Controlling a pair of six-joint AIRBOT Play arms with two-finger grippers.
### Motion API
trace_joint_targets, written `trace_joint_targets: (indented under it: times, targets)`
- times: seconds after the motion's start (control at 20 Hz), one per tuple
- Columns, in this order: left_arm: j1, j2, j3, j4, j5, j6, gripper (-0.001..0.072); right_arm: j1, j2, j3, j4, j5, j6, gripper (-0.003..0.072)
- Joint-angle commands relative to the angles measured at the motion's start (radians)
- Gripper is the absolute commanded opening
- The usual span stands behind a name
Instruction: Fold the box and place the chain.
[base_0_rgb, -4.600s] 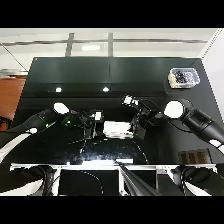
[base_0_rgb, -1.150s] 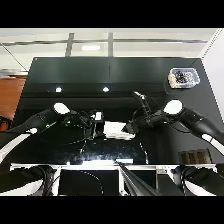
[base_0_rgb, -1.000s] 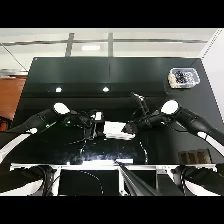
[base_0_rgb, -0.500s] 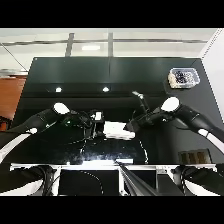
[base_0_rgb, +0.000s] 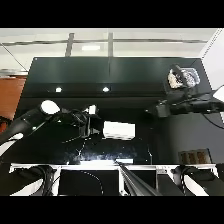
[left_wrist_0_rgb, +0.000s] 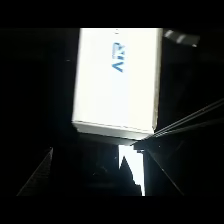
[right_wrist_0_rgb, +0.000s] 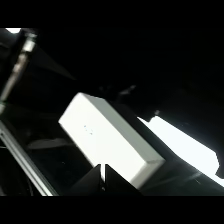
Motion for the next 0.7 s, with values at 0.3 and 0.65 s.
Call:
trace_joint_targets:
  times: [0.3,0.65]
  targets:
    - [-0.238,-0.064,0.177,0.045,0.019,-0.232,0.0713,-0.179,0.037,0.004,-0.102,0.01,0.011,0.0043]
    - [-0.316,-0.18,0.224,0.045,0.095,-0.232,0.0714,-0.179,0.037,0.004,-0.103,0.007,0.018,0.0043]
